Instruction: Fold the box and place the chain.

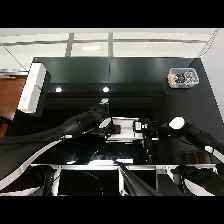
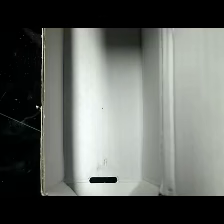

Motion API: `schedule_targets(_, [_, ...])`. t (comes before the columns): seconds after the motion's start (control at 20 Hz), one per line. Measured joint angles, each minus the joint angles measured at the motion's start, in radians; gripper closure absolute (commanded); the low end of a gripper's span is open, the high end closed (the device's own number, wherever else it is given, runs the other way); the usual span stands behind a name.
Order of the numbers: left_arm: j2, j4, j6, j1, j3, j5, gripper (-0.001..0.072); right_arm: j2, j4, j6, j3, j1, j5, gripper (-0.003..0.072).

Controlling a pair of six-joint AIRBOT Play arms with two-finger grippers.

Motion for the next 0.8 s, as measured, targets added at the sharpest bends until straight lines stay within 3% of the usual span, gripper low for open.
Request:
schedule_targets(0.15, [0.000, -0.003, 0.011, 0.000, 0.000, 0.002, 0.0683, 0.001, 0.000, 0.003, 0.000, 0.000, 0.000, 0.0191])
schedule_targets(0.2, [0.000, -0.004, 0.016, 0.000, 0.000, 0.003, 0.0683, 0.003, -0.002, 0.011, 0.000, 0.000, -0.002, 0.0096])
schedule_targets(0.25, [0.000, -0.004, 0.024, 0.000, 0.000, 0.004, 0.0682, 0.009, -0.008, 0.027, 0.001, -0.001, -0.002, 0.0055])
schedule_targets(0.8, [0.001, -0.002, 0.083, 0.005, 0.001, -0.013, 0.0681, 0.117, -0.218, 0.246, 0.004, -0.025, 0.133, 0.0056])
